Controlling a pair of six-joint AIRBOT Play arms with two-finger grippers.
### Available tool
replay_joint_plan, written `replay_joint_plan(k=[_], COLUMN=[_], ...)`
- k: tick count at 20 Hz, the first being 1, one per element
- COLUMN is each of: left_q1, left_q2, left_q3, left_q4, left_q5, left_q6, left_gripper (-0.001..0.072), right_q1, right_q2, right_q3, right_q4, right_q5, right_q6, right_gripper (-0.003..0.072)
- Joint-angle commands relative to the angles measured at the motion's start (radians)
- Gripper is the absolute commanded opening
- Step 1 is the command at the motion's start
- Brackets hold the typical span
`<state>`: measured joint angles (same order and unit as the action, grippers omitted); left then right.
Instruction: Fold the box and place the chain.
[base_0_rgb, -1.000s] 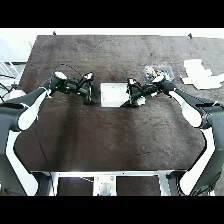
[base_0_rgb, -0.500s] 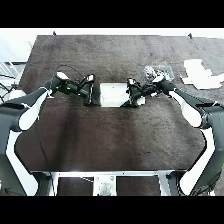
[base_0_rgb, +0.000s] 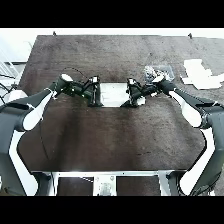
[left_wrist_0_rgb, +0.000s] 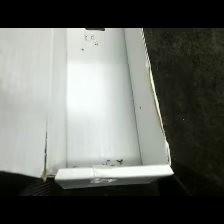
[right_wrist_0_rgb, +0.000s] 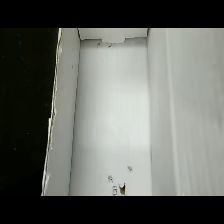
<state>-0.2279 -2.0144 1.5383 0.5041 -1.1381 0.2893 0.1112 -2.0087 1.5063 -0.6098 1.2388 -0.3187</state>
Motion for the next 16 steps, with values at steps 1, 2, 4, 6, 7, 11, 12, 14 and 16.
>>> replay_joint_plan(k=[1,2,4,6,7,11,12,14,16], left_q1=[-0.004,-0.004,-0.004,-0.006,-0.006,-0.006,-0.006,-0.006,-0.011], left_q2=[-0.016,-0.016,-0.016,-0.018,-0.018,-0.018,-0.018,-0.018,-0.019], left_q3=[0.0,0.0,0.0,0.0,0.0,0.0,0.0,0.0,0.0], left_q4=[-0.045,-0.05,-0.049,-0.048,-0.047,-0.047,-0.047,-0.048,-0.049], left_q5=[0.023,0.029,0.035,0.035,0.033,0.024,0.019,0.016,0.013], left_q6=[0.001,0.007,0.008,0.027,0.034,0.071,0.088,0.087,0.087], left_gripper=[0.0719,0.0719,0.0719,0.0719,0.0719,0.0718,0.0719,0.0719,0.0717], right_q1=[0.0,0.0,0.0,0.0,0.0,0.0,0.0,0.0,0.0], right_q2=[0.0,0.0,0.0,0.0,0.0,0.0,0.0,0.0,0.0], right_q3=[0.0,0.0,0.0,0.0,0.0,0.0,0.0,0.0,0.0], right_q4=[0.0,0.0,0.0,0.0,0.0,0.0,0.0,0.0,0.0], right_q5=[0.001,0.001,0.001,0.001,0.001,0.001,0.001,0.001,0.001], right_q6=[0.0,0.0,0.0,0.0,0.0,0.0,0.0,0.0,0.0], right_gripper=[0.0587,0.0587,0.0587,0.0587,0.0587,0.0587,0.0587,0.0587,0.0587])
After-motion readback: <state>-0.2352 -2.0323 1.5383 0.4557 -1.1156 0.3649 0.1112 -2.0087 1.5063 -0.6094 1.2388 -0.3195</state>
